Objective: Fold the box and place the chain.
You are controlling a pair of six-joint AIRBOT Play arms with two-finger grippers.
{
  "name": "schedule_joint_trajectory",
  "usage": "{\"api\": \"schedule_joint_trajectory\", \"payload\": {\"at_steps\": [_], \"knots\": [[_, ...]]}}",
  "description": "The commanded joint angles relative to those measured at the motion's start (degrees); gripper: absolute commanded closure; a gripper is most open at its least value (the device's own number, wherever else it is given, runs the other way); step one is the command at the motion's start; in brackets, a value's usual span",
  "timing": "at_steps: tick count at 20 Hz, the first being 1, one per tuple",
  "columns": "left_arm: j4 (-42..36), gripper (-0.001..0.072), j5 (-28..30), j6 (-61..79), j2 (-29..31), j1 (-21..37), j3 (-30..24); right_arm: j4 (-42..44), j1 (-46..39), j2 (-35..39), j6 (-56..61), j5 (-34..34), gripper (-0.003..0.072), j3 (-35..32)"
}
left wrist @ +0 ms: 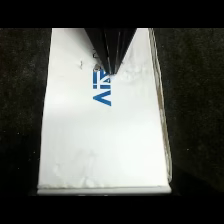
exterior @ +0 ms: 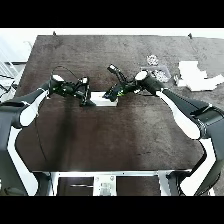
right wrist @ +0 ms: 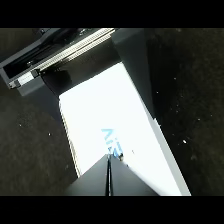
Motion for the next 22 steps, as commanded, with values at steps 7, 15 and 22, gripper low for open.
{"api": "schedule_joint_trajectory", "payload": {"at_steps": [7,15,22], "knots": [[0.0,0.0234,-0.1,0.0,0.0,0.1,0.0,5.0,-0.2,19.2,-0.9,0.0,0.0678,-5.3],[-0.6,0.0234,-0.1,0.0,0.0,0.1,0.0,-2.6,-0.5,55.7,4.0,-39.5,0.0678,-42.9],[-0.6,0.0234,-0.1,0.0,0.0,0.1,0.0,-2.4,-6.4,80.1,7.5,-49.4,0.0677,-70.5]]}}
